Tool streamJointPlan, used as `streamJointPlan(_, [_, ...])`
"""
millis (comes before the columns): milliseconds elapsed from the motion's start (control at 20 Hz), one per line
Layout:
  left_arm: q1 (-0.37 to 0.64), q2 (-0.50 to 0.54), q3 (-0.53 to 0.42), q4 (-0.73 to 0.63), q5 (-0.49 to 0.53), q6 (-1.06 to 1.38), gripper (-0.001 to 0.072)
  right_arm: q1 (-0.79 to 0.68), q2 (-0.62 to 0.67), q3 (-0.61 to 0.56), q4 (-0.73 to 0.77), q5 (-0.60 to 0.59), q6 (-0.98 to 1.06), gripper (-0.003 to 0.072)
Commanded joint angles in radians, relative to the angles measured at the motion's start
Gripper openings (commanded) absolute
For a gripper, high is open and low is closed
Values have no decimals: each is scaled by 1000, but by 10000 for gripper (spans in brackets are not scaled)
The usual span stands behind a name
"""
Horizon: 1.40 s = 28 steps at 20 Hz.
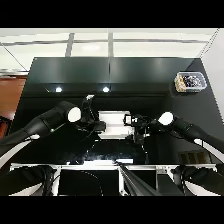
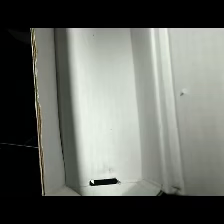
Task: Fold the box and place the chain.
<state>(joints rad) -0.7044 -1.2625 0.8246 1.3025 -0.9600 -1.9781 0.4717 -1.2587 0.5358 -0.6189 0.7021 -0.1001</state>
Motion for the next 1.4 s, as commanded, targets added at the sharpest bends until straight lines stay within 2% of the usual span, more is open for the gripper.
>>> streamJointPlan(0, [-92, -26, 56, 220, -103, -185, 401, 1, 1, 0, 0, 0, 0, 184])
streamJointPlan(200, [-168, -108, 140, 299, -89, -299, 401, 1, 1, 0, 0, 0, 0, 183])
streamJointPlan(400, [-167, -150, 143, 278, -71, -386, 398, 1, 1, 0, 0, 0, 0, 183])
streamJointPlan(450, [-167, -149, 143, 278, -69, -387, 363, 1, 1, 0, 0, 0, 0, 182])
streamJointPlan(500, [-167, -150, 143, 274, -69, -387, 296, 1, 1, 0, 0, 0, 0, 183])
streamJointPlan(700, [-167, -152, 143, 227, -4, -386, 278, 1, 1, 0, 0, 0, 0, 183])
streamJointPlan(800, [-167, -152, 143, 222, 8, -386, 46, 1, 1, 0, 0, 0, 0, 183])
streamJointPlan(1000, [-167, -152, 143, 232, -41, -386, 43, 1, 1, 0, 0, 0, 0, 183])
streamJointPlan(1050, [-167, -152, 143, 231, -47, -386, 51, 1, 1, 0, 0, 0, 0, 183])
streamJointPlan(1100, [-167, -152, 143, 232, -47, -386, 182, 1, 1, 0, 0, 0, 0, 183])
streamJointPlan(1150, [-167, -152, 143, 230, -47, -386, 410, 1, 1, 0, 0, 0, 0, 183])
streamJointPlan(1200, [-167, -152, 144, 230, -49, -386, 467, 1, 1, 0, 0, 0, 0, 183])
streamJointPlan(1350, [-167, -153, 147, 230, -47, -386, 465, 1, 1, 0, 0, 0, 0, 183])
